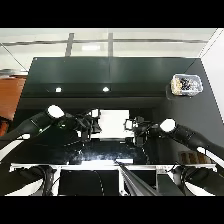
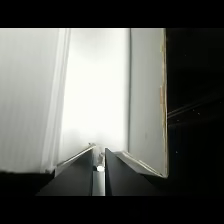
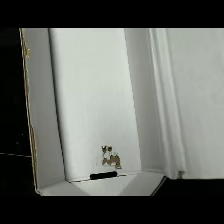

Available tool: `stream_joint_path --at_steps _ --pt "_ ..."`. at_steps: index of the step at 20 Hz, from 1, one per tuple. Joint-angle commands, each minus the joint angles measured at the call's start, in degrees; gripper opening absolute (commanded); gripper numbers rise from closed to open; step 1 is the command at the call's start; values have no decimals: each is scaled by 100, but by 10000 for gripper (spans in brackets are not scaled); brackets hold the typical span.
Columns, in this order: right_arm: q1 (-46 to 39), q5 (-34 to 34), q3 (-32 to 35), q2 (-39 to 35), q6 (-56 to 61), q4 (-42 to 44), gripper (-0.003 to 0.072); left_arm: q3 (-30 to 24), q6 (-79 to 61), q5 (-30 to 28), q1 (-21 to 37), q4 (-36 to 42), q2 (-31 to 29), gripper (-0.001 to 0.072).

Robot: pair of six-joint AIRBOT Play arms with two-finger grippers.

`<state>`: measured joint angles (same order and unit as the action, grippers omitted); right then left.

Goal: Fold the box and place the chain.

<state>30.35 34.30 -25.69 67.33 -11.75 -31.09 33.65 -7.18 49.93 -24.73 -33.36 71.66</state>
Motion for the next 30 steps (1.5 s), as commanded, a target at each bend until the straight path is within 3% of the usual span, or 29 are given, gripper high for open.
stream_joint_path --at_steps 1,8,9,10,11,13,15,16,17,18,21,27,30 --pt "7 -2 -2 2 2 2 542 -2 9 -254 -234 146 26 98" --pt "7 -2 0 2 2 2 541 -2 70 -275 -278 98 26 102" --pt "7 -2 0 2 2 2 542 -2 146 -278 -278 98 26 163" --pt "7 -2 0 2 2 2 542 -2 149 -264 -278 98 26 289" --pt "7 -2 0 2 2 2 541 -2 157 -227 -278 96 26 300" --pt "7 -2 0 2 2 2 541 -2 160 -94 -278 33 26 150" --pt "7 -2 0 2 2 2 542 -2 236 -61 -278 39 26 304" --pt "7 -2 0 2 2 2 542 -2 315 -52 -275 -17 24 258" --pt "7 -2 0 2 2 2 542 4 315 -33 -275 -214 11 71" --pt "7 -2 0 2 2 2 542 4 398 -20 -273 -437 -28 31" --pt "7 -2 0 2 2 2 541 4 1353 33 -101 -975 -404 29" --pt "7 -2 0 2 2 2 541 2 1971 688 863 -953 -1888 30" --pt "7 -2 0 2 2 2 541 2 4155 885 1749 -1139 -2282 33"
